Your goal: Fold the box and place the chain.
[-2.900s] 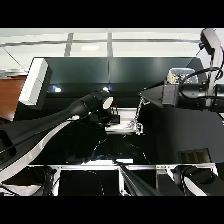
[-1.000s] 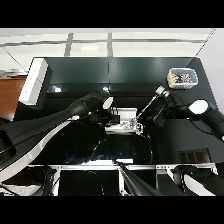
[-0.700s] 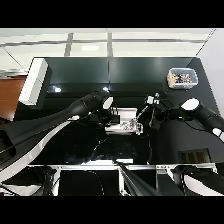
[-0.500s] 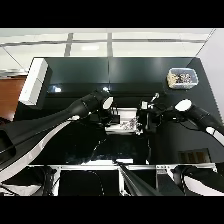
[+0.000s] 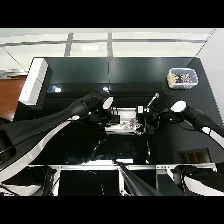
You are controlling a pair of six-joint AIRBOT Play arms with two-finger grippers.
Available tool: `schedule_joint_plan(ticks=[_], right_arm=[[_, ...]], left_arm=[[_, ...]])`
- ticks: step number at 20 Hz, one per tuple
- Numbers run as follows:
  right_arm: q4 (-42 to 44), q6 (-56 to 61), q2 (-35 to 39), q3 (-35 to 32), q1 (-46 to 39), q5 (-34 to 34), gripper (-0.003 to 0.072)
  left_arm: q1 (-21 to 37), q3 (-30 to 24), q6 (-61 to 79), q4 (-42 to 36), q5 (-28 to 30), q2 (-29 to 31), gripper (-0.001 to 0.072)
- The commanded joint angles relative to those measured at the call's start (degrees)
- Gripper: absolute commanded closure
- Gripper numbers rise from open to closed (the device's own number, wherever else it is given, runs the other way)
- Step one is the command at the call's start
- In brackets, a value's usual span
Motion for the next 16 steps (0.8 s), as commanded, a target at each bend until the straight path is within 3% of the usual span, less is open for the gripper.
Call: schedule_joint_plan(ticks=[1, 5, 8, 10, 16], right_arm=[[-1.49, 1.55, -0.04, 0.02, 0.02, -0.63, -0.0014], [-1.53, 2.4, -0.04, 0.02, 0.04, -1.29, -0.001], [-1.53, 3.89, -0.04, 0.02, 0.04, -1.7, 0.0451], [-1.57, 4.68, 0.04, 0.02, 0.02, -1.84, 0.066], [-5.75, 19.98, 7.43, 0.09, -1.6, -6.43, 0.0672]], left_arm=[[0.0, 0.02, 0.02, 0.0, -0.11, -0.02, 0.0677], [0.0, 0.02, 0.02, -0.02, -0.09, -0.02, 0.0677], [0.0, 0.02, 0.02, -0.02, -0.09, -0.02, 0.0677], [0.0, 0.02, 0.02, -0.02, -0.09, -0.02, 0.0677], [0.02, 0.02, 0.02, 0.02, -0.04, -0.02, 0.0677]])
